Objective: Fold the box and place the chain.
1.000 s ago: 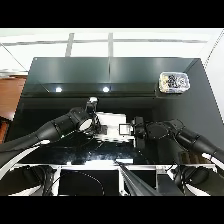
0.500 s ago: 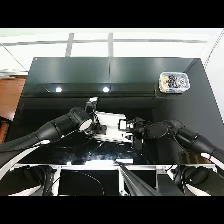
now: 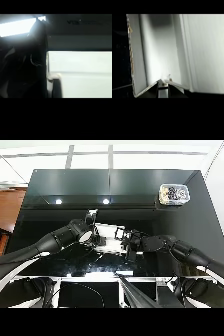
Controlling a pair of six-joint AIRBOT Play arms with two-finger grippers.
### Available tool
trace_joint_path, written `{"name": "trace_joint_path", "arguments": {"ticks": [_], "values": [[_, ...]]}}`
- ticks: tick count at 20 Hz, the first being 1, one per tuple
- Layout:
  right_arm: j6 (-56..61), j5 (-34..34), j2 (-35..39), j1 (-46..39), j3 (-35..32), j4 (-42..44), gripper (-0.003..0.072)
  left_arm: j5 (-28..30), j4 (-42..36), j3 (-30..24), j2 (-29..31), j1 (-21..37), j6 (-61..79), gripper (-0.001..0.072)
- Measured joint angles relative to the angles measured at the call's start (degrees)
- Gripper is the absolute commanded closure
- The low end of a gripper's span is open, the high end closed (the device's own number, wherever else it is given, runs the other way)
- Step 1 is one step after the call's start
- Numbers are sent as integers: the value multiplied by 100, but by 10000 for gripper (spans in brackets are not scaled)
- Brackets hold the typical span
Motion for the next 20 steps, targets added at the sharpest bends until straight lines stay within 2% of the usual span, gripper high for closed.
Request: {"name": "trace_joint_path", "arguments": {"ticks": [5, 6, 8, 9, 10, 11, 14, 15, 16, 20], "values": [[168, 352, -146, 138, 0, 122, 554, 15, -4, 0, 0, 0, 0, 682], [186, 378, -160, 146, 0, 136, 513, 17, -4, 0, 0, 0, -2, 682], [221, 413, -175, 157, 0, 149, 340, 26, -11, 0, 0, 0, -13, 682], [221, 424, -179, 162, 0, 151, 322, 28, -17, 0, 0, 0, -17, 682], [225, 433, -181, 166, 0, 155, 344, 28, -20, 0, 0, 0, -15, 682], [229, 446, -186, 168, 0, 153, 450, 28, -20, 0, 0, 0, -15, 682], [245, 455, -188, 168, 0, 136, 451, 15, -20, 0, 0, 0, -11, 683], [245, 457, -186, 168, 0, 125, 580, 20, -22, 0, 0, 0, -9, 682], [247, 455, -184, 157, 0, 111, 667, 22, -28, 0, 0, 0, -4, 682], [859, 181, 105, -140, 0, -74, 664, 42, -48, 0, 0, 0, -7, 682]]}}
